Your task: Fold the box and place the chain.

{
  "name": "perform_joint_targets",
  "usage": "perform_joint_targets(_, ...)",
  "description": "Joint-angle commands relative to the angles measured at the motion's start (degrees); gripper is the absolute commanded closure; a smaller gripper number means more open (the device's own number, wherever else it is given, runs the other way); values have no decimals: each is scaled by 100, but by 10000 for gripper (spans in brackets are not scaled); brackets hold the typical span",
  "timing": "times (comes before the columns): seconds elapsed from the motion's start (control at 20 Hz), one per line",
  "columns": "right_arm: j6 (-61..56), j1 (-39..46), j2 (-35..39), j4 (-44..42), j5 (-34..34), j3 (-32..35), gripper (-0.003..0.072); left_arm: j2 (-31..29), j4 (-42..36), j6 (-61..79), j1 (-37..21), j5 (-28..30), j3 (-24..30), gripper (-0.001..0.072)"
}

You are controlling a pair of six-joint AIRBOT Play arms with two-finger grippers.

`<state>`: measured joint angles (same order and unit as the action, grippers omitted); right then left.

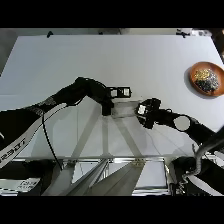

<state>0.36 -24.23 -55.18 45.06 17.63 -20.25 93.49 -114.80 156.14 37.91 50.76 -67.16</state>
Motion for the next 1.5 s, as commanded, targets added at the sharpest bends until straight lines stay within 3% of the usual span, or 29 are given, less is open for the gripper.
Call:
perform_joint_targets(0.0, 651, 111, -179, -531, 155, -46, -5, 0, 0, 2, 4, 0, -7, 694)
perform_joint_targets(0.25, 946, 708, -284, -640, 730, -304, 0, 0, 0, 0, 4, 0, -7, 694)
perform_joint_targets(0.4, 1729, 732, -400, -1154, 1036, -306, 5, 0, 0, 2, 4, 0, -7, 694)
perform_joint_targets(0.7, 2444, 804, -616, -1862, 1154, -417, 6, 0, 0, 0, 4, 0, -7, 694)
perform_joint_targets(1.45, 3296, 1425, -881, -2184, 2004, -586, 28, 0, 0, 2, 4, 0, -7, 694)
